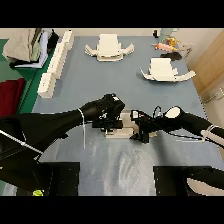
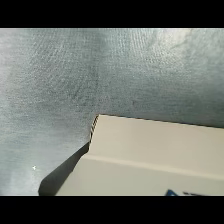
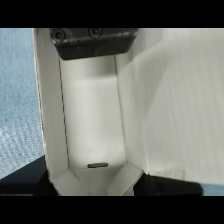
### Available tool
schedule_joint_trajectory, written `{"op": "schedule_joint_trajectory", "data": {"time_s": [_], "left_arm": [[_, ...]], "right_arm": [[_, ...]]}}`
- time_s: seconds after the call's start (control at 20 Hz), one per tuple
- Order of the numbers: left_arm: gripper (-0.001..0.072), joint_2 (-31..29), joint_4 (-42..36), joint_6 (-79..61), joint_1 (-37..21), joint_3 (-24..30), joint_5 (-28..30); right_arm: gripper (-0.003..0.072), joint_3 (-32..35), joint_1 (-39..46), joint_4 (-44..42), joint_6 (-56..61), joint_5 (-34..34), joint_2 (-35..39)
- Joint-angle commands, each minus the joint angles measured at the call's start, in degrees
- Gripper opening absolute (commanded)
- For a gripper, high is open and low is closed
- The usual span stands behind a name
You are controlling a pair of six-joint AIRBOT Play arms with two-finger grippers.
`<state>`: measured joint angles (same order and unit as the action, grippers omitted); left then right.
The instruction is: Fold the box.
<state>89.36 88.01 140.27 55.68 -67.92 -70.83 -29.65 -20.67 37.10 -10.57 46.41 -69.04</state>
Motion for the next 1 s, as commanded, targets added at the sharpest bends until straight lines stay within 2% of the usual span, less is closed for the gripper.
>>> {"op": "schedule_joint_trajectory", "data": {"time_s": [0.0,0.25,0.3,0.35,0.4,0.55,0.75,0.95], "left_arm": [[0.0017,0.17,0.35,0.11,0.07,0.02,-1.14],[0.0022,0.15,0.31,-1.29,0.07,0.02,-1.86],[0.0227,0.09,0.28,-1.42,0.07,0.0,-1.81],[0.0514,-0.02,0.28,-1.36,0.04,0.0,-1.81],[0.0552,-0.17,0.31,-1.25,0.04,0.0,-1.84],[0.0553,-0.46,0.33,-1.33,0.04,-0.57,-2.36],[0.0552,-1.97,1.03,-3.65,-0.42,-3.06,-7.5],[0.055,-6.32,1.62,-6.78,-1.51,-3.54,-11.82]], "right_arm": [[0.054,-0.04,-0.02,0.0,0.0,0.02,-0.04],[0.054,-0.04,-0.02,0.0,0.0,0.02,-0.04],[0.054,-0.02,-0.02,0.0,0.0,0.02,-0.04],[0.054,-0.02,-0.02,0.0,0.0,0.02,-0.04],[0.054,-0.04,-0.02,0.0,0.0,0.02,-0.04],[0.054,-0.02,-0.02,-0.02,0.0,0.02,-0.04],[0.054,-0.02,-0.02,0.0,0.0,0.02,-0.04],[0.054,-0.04,-0.02,0.0,0.0,0.02,-0.04]]}}
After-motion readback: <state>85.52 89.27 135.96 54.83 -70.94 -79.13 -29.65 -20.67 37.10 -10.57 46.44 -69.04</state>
